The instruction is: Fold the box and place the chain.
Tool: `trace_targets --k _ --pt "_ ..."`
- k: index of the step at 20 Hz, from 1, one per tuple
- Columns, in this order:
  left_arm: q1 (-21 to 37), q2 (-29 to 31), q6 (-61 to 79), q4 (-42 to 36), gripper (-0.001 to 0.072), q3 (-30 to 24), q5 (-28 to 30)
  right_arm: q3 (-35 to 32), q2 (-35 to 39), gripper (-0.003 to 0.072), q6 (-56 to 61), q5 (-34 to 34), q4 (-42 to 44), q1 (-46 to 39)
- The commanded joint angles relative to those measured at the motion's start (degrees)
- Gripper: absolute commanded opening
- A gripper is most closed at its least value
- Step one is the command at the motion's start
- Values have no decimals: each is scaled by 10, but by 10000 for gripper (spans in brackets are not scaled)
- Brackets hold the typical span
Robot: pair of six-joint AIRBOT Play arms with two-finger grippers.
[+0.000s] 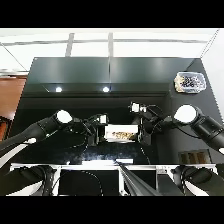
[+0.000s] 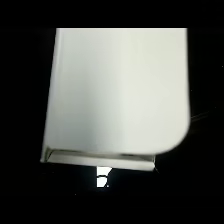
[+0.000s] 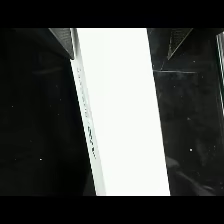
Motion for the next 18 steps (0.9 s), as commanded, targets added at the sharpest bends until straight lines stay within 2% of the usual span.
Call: trace_targets --k 1,5,9,11,14,18 --pt "0 0 0 0 393 0 0 0 0 685 11 -11 4 3" --pt "0 0 0 0 393 0 0 5 2 685 64 -3 4 -5" --pt "0 0 0 0 393 0 0 49 17 685 149 57 9 -48" --pt "0 0 0 0 393 0 0 66 19 685 163 69 49 -82" --pt "0 0 0 0 393 0 0 57 5 685 162 47 78 -96" --pt "0 0 0 0 393 0 0 6 -42 685 111 -2 76 -58"
